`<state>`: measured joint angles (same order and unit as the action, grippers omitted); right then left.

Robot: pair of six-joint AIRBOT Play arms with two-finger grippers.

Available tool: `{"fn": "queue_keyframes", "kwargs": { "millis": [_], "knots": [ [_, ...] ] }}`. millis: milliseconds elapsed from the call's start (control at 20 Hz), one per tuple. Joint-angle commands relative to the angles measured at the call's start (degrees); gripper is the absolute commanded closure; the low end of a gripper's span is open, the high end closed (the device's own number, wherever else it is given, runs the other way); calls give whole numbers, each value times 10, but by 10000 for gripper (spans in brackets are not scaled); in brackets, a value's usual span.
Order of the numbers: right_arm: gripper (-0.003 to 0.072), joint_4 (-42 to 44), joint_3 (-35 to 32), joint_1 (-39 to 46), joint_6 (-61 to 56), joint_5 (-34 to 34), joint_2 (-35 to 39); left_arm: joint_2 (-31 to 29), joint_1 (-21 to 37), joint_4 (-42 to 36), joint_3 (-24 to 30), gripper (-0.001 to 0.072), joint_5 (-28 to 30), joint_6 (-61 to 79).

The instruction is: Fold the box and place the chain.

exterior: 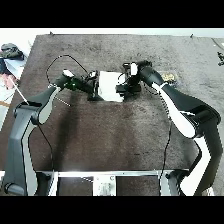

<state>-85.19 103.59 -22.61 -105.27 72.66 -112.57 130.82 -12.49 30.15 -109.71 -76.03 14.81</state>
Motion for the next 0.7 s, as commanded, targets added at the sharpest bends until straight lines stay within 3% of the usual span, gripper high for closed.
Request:
{"fn": "queue_keyframes", "kwargs": {
  "millis": [0,250,500,550,650],
  "knots": [
    [227,-23,2,-4,-68,-28,-1,0,0,0,0,253,0,0],
    [229,-20,14,-17,-68,-46,-9,0,0,0,0,253,0,0],
    [230,-58,115,-18,-56,73,-60,0,0,0,0,253,0,0],
    [344,-60,128,-19,-56,79,-64,0,0,0,0,253,0,0],
    [346,-58,130,-23,-60,66,-66,0,0,0,0,253,0,0]
  ]
}}
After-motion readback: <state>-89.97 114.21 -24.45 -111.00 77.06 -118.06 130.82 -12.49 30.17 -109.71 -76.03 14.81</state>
